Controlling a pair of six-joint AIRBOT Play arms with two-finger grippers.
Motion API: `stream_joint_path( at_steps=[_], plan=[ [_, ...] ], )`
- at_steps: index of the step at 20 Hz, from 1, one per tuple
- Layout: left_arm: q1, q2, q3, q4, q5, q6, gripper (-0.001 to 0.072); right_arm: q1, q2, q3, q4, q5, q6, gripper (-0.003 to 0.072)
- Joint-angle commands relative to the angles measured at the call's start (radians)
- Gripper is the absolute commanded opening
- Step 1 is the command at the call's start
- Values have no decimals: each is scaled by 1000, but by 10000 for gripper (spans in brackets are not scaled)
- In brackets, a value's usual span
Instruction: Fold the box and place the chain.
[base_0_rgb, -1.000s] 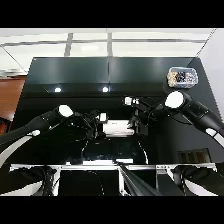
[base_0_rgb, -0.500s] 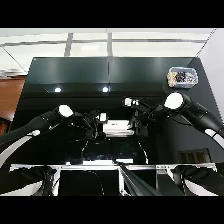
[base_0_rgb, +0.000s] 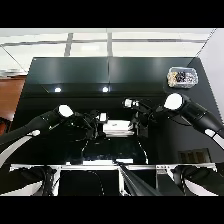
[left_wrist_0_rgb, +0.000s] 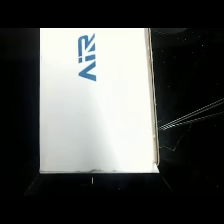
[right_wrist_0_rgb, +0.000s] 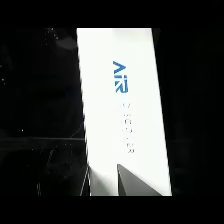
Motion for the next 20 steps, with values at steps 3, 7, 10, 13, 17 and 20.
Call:
stream_joint_path(
  at_steps=[3, 7, 10, 13, 17, 20],
  plan=[
    [0, -1, 0, 0, 0, 0, 359, 0, 0, -18, -8, -2, 3, 210],
    [0, -1, 0, 0, 0, 0, 359, 0, 6, -7, -8, 3, 38, 210],
    [0, -1, 0, 0, 0, 0, 359, -8, 44, 24, -10, 42, 113, 209],
    [0, -1, 0, 0, 0, 0, 359, -58, 97, 31, -4, 119, 314, 196],
    [0, -1, 0, 0, 0, 0, 359, -124, 100, -37, 81, 238, 571, 16],
    [0, -1, 0, 0, 0, 0, 359, -127, 97, -136, 331, 122, 571, 15]
  ],
)
